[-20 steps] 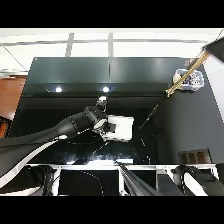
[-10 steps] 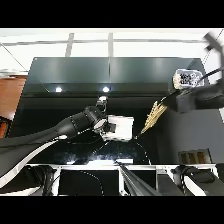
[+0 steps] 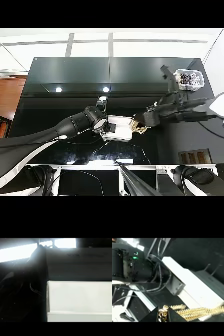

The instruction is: Fold the box and place the chain.

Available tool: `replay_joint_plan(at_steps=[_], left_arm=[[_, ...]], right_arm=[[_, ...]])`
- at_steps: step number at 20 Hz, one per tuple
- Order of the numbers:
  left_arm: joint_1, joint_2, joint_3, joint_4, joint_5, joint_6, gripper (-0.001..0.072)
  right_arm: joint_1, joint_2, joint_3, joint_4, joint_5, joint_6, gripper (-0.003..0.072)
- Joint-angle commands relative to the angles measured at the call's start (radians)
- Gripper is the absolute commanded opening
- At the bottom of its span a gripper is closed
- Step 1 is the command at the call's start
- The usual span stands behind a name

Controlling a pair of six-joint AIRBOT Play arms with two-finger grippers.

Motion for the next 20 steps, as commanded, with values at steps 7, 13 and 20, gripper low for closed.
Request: replay_joint_plan(at_steps=[7, 13, 20], left_arm=[[0.000, 0.000, 0.000, 0.000, -0.001, 0.000, 0.0031], [0.000, 0.000, 0.000, -0.001, -0.008, 0.000, 0.0032], [0.000, 0.000, 0.000, 0.000, -0.005, 0.000, 0.0032]], right_arm=[[0.130, -0.121, -0.046, 0.031, -0.204, -0.041, 0.0043], [-0.075, -0.027, -0.045, -0.099, -0.021, -0.071, 0.0546], [-0.257, 0.128, -0.346, -0.429, -0.315, -0.072, 0.0714]])
